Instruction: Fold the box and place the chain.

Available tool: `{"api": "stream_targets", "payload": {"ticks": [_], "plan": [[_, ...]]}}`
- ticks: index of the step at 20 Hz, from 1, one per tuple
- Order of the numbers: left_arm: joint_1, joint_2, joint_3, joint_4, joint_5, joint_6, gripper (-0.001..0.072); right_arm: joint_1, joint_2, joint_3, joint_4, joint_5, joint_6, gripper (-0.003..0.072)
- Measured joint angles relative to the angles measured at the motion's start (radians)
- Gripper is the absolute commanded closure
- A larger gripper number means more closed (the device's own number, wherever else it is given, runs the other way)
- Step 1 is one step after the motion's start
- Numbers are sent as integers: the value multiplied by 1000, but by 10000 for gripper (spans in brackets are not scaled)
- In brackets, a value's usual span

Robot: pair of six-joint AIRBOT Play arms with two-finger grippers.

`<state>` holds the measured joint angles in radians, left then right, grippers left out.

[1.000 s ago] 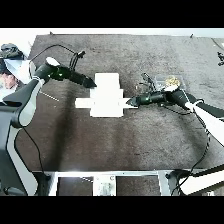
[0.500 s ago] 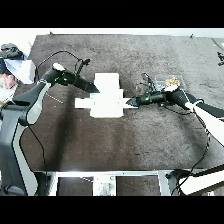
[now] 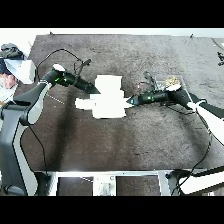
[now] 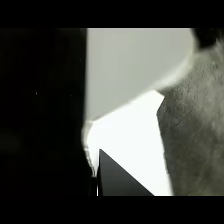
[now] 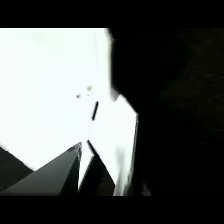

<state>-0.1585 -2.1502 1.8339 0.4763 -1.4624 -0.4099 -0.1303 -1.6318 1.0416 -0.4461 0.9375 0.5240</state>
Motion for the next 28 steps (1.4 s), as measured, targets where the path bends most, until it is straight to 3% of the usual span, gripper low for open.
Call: {"api": "stream_targets", "payload": {"ticks": [10,28], "plan": [[8,0,-1,-36,-7,506,704,-98,111,0,8,-30,-37,329],[34,13,-126,-121,188,789,704,-19,105,0,50,-108,-251,329]]}}
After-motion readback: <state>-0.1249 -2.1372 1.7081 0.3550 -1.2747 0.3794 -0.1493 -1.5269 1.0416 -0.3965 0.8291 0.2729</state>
